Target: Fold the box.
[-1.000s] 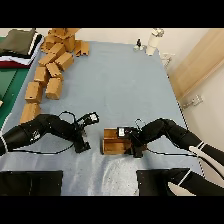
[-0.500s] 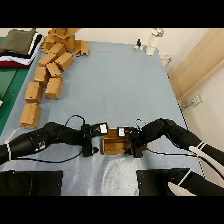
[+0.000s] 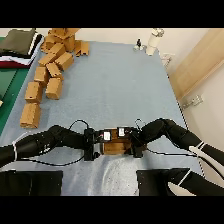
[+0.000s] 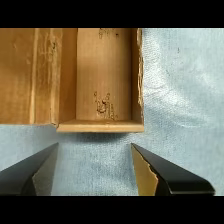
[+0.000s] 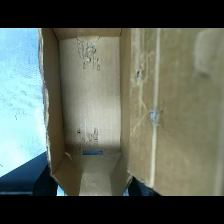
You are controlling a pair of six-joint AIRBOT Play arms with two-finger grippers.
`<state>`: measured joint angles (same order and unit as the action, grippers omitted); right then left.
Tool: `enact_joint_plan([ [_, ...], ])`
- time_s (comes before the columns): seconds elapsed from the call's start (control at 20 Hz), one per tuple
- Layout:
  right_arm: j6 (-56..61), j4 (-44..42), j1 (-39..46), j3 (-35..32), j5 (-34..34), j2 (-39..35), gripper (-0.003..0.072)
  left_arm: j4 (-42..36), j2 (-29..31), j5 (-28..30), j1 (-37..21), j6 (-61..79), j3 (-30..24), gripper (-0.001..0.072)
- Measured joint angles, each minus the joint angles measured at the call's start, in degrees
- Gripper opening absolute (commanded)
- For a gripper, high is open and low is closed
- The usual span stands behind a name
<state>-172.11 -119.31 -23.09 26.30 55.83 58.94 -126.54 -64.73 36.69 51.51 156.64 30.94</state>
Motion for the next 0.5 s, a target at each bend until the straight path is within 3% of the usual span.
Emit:
enact_joint_plan([
  [0.5,0.0,0.0,0.0,0.0,0.0,0.0,0.0501,-4.7,-0.5,-0.3,0.5,1.7,0.5,0.0694],
])
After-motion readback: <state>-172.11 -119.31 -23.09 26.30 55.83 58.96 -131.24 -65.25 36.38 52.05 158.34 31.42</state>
